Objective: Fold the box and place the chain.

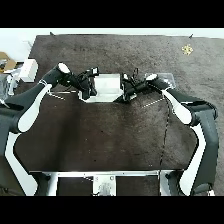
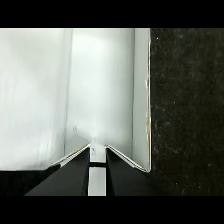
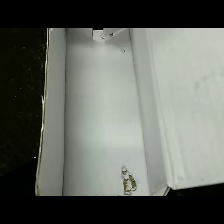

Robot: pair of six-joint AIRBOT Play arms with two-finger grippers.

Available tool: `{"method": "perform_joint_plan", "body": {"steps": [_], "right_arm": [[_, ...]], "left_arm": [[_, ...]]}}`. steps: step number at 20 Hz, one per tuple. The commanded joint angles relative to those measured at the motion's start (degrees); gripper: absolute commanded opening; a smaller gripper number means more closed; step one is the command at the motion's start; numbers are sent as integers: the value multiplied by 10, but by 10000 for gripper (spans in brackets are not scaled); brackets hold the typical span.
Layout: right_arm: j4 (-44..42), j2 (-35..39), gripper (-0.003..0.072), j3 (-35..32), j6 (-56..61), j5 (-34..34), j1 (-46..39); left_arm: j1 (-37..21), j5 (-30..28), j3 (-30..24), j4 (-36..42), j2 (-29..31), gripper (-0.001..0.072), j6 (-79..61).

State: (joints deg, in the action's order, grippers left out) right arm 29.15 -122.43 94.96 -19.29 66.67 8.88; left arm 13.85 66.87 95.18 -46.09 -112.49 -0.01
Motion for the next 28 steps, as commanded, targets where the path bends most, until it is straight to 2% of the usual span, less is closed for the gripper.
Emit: {"method": "perform_joint_plan", "body": {"steps": [1,5,12,13,14,15,19,20,21,22,28], "right_arm": [[0,0,393,0,0,0,0],[0,0,393,0,0,0,0],[0,0,393,0,0,0,0],[0,0,393,0,0,0,0],[0,0,393,0,0,0,0],[0,0,393,0,0,0,0],[0,0,393,0,0,0,0],[0,0,393,0,0,0,0],[0,0,393,0,0,0,0],[0,0,393,0,0,0,0],[0,0,393,0,0,0,0]], "left_arm": [[0,0,-1,28,-2,113,-5],[0,-1,-3,76,-14,113,-36],[0,4,-4,71,-18,115,-35],[0,4,-4,71,-18,155,-35],[0,3,-4,71,-18,281,-35],[0,3,-3,71,-18,318,-35],[0,10,-3,71,-18,320,-35],[0,13,-3,71,-18,433,-36],[0,10,-4,71,-18,685,-35],[0,7,-3,71,-18,720,-33],[0,6,-3,71,-18,720,-34]]}}
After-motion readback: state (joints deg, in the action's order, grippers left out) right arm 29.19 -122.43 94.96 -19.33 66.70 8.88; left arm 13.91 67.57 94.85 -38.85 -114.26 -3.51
